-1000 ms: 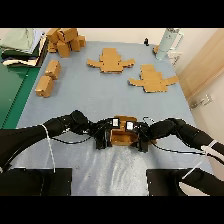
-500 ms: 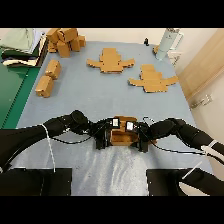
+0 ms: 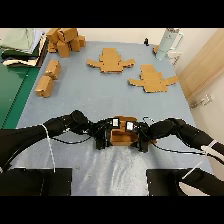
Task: Fold the box.
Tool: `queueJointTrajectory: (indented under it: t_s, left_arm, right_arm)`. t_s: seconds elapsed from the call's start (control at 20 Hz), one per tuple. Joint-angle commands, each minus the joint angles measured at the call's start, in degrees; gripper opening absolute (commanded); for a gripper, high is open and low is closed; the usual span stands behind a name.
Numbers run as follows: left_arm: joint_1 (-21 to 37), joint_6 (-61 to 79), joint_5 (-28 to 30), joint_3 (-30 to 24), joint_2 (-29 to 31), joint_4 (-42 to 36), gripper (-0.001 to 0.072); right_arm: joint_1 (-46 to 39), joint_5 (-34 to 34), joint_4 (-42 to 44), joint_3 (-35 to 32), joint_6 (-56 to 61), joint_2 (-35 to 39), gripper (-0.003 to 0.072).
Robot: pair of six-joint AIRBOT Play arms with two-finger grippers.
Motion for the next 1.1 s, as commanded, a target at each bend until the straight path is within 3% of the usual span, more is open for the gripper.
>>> queueJointTrajectory:
  t_s: [0.0,0.8,0.85,0.9,0.95,1.05]
  left_arm:
    - [0.0,0.0,0.0,0.0,0.0,0.0,0.0594]
    - [0.0,0.0,0.0,0.0,0.0,0.0,0.0593]
    - [0.0,0.0,0.0,0.0,0.0,0.0,0.0594]
    - [0.0,0.0,0.0,0.0,0.0,0.0,0.0593]
    - [0.0,0.0,0.0,0.0,0.0,0.0,0.0594]
    - [0.0,0.0,0.0,0.0,0.0,0.0,0.0594]
  right_arm:
    - [0.0,0.0,0.0,0.0,0.0,0.0,0.0474]
    - [0.0,-0.9,0.3,0.0,0.0,0.0,0.0474]
    - [0.0,-1.4,0.3,0.0,0.0,0.0,0.0494]
    - [0.0,-1.5,0.5,0.1,0.1,0.1,0.0642]
    - [0.0,-1.9,1.0,0.2,0.3,0.5,0.0713]
    - [0.1,-2.7,1.7,0.2,1.2,2.2,0.0717]
